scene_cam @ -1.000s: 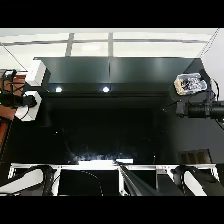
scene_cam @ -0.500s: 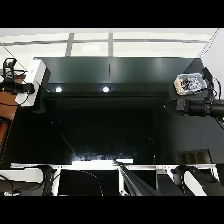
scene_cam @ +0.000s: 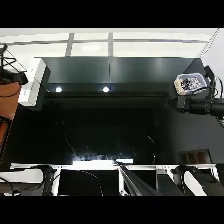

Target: Fold the box and place the chain.

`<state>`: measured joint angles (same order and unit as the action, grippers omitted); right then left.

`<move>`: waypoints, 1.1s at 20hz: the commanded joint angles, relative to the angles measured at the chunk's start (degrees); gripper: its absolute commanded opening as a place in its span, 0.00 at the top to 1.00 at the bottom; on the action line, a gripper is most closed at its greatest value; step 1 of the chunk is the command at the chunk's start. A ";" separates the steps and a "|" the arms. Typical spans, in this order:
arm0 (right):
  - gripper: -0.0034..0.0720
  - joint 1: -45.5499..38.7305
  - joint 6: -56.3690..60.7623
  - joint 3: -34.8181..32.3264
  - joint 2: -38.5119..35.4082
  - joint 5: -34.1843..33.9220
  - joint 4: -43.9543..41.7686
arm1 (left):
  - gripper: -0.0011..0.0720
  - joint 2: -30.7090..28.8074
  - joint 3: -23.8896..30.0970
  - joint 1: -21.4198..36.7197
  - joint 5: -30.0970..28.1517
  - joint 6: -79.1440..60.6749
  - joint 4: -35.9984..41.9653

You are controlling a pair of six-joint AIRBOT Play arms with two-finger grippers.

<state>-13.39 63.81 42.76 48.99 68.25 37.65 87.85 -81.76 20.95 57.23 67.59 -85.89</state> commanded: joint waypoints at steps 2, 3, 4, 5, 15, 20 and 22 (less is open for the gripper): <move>0.93 0.04 -0.61 6.21 -0.02 -3.56 8.04 | 0.72 -6.82 -2.97 -0.04 18.43 9.94 0.39; 0.93 0.04 -0.61 8.83 -0.02 -1.09 10.75 | 0.95 -8.33 -2.64 -0.07 22.69 10.64 3.17; 0.93 0.04 -0.59 10.82 -0.04 1.64 12.72 | 0.95 -9.90 -1.64 -0.24 24.98 10.71 7.63; 0.94 0.04 -0.61 11.72 -0.42 3.56 13.99 | 0.95 -12.48 0.87 -1.05 25.11 10.45 13.31; 0.93 2.91 -6.64 -13.66 -12.35 -27.45 14.08 | 0.95 -56.63 53.51 -30.67 -17.29 8.66 16.79; 0.93 2.91 -6.64 -14.14 -12.35 -27.32 13.57 | 0.95 -57.83 55.58 -30.49 -14.67 9.35 17.66; 0.93 2.91 -6.62 -14.14 -12.35 -27.32 13.57 | 0.95 -57.83 55.58 -30.49 -14.80 9.35 17.55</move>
<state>-10.52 57.25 29.34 36.77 42.09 51.27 31.09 -27.66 -8.88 42.87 76.79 -68.47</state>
